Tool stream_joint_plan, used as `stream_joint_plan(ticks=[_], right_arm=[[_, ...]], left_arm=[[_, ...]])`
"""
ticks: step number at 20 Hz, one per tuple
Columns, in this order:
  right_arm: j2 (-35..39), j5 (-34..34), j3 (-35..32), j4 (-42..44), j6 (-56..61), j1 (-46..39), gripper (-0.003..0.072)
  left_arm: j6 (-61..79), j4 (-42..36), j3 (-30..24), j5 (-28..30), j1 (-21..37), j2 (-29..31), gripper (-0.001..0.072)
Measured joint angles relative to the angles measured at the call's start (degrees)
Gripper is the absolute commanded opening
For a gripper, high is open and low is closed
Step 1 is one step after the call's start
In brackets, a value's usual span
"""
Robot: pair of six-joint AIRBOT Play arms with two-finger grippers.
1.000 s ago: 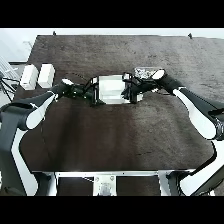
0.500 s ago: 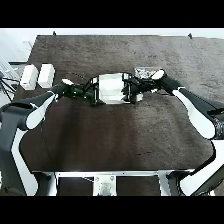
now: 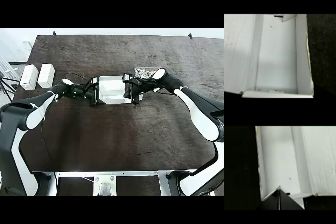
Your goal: Fold the box and place the chain.
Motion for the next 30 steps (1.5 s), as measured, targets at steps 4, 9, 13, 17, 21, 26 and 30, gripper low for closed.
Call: stream_joint_plan(ticks=[4, 9, 13, 17, 21, 26, 30], right_arm=[[5.11, 4.17, 0.0, -4.24, 6.49, -1.77, 0.0013], [11.69, 5.4, -0.07, -4.79, 20.26, -7.65, 0.0012], [11.61, 3.54, -2.36, -4.85, 34.05, -14.71, 0.0012], [8.33, 2.75, -5.42, -3.02, 41.83, -18.01, 0.0012], [3.56, 2.32, -6.54, 3.04, 44.57, -18.8, 0.0012], [-0.61, 2.12, -6.84, 11.47, 45.55, -18.23, 0.0013], [-3.02, 2.19, -6.88, 15.13, 45.68, -15.87, 0.0012]], left_arm=[[-0.02, 0.0, 0.0, 0.02, 0.0, 0.0, 0.0466], [-0.02, 0.0, 0.0, 0.0, 0.0, 0.0, 0.0466], [-0.02, 0.0, 0.0, 0.0, 0.0, 0.0, 0.0466], [0.0, 0.0, 0.0, 0.0, 0.0, 0.0, 0.0466], [0.0, 0.0, 0.0, 0.0, 0.0, 0.0, 0.0466], [0.0, 0.0, 0.0, 0.0, 0.0, 0.0, 0.0466], [0.0, 0.0, 0.0, 0.0, 0.0, 0.0, 0.0466]])
